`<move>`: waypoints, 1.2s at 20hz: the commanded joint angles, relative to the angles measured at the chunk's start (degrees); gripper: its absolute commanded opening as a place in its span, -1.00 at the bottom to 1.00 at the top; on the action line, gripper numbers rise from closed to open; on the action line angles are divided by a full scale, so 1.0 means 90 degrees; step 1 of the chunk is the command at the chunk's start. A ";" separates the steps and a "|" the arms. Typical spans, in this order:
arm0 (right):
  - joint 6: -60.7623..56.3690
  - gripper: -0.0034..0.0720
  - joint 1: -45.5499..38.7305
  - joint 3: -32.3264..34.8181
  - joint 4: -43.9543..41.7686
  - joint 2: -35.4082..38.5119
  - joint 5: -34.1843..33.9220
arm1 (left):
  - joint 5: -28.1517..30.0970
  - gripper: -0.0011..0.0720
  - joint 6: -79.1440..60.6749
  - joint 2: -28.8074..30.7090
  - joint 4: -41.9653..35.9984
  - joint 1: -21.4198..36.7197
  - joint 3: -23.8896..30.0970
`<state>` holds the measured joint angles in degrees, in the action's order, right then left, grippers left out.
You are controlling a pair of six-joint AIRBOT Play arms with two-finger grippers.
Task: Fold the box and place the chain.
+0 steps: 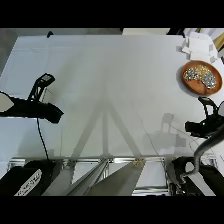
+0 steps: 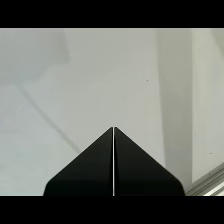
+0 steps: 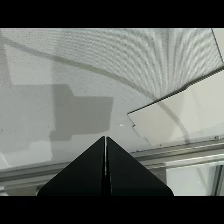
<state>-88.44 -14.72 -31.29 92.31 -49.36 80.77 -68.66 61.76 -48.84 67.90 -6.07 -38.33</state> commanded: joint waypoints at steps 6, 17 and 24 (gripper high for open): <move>-0.0002 -0.86 -0.0005 -0.0002 0.0000 -0.0005 0.0000 | -0.0078 -0.96 0.0500 -0.0270 -0.0012 -0.0794 0.0005; -0.0002 -0.86 -0.0005 -0.0002 0.0000 -0.0005 0.0000 | 0.0265 -0.88 0.0471 -0.0476 -0.0639 -0.0998 0.0002; -0.0002 -0.86 -0.0005 -0.0002 0.0000 -0.0005 0.0000 | 0.0265 -0.88 0.0471 -0.0476 -0.0639 -0.0998 0.0002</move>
